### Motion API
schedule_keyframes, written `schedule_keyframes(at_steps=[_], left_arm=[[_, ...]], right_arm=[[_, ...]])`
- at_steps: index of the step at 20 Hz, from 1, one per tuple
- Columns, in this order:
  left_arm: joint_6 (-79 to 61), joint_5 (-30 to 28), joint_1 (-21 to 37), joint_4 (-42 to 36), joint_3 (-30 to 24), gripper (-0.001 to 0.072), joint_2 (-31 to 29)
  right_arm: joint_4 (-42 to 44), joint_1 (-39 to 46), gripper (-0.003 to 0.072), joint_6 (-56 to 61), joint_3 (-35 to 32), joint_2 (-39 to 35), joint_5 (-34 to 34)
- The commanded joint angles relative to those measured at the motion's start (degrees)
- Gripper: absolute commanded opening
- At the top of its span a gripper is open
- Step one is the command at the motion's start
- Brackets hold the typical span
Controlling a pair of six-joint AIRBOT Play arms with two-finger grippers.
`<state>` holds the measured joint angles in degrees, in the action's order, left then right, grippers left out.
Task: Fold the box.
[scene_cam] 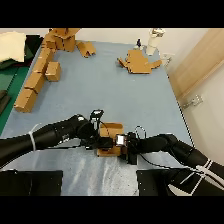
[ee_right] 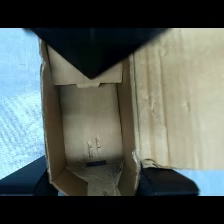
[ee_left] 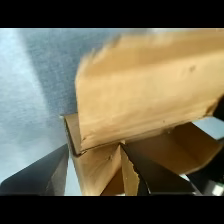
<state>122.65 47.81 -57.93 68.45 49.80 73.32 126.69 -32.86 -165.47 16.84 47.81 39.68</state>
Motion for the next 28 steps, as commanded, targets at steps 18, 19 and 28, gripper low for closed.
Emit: schedule_keyframes(at_steps=[18,19,28], left_arm=[[22.3,13.9,-8.3,13.2,11.9,0.0160,12.0],[22.3,13.9,-8.3,13.2,11.9,0.0058,12.0],[21.7,15.2,-8.1,13.0,13.7,0.0598,11.9]], right_arm=[[-0.1,0.0,0.0508,0.0,0.0,0.0,0.0],[-0.1,0.0,0.0508,0.0,0.0,0.0,0.0],[-0.1,0.0,0.0508,0.0,0.0,0.0,0.0]])
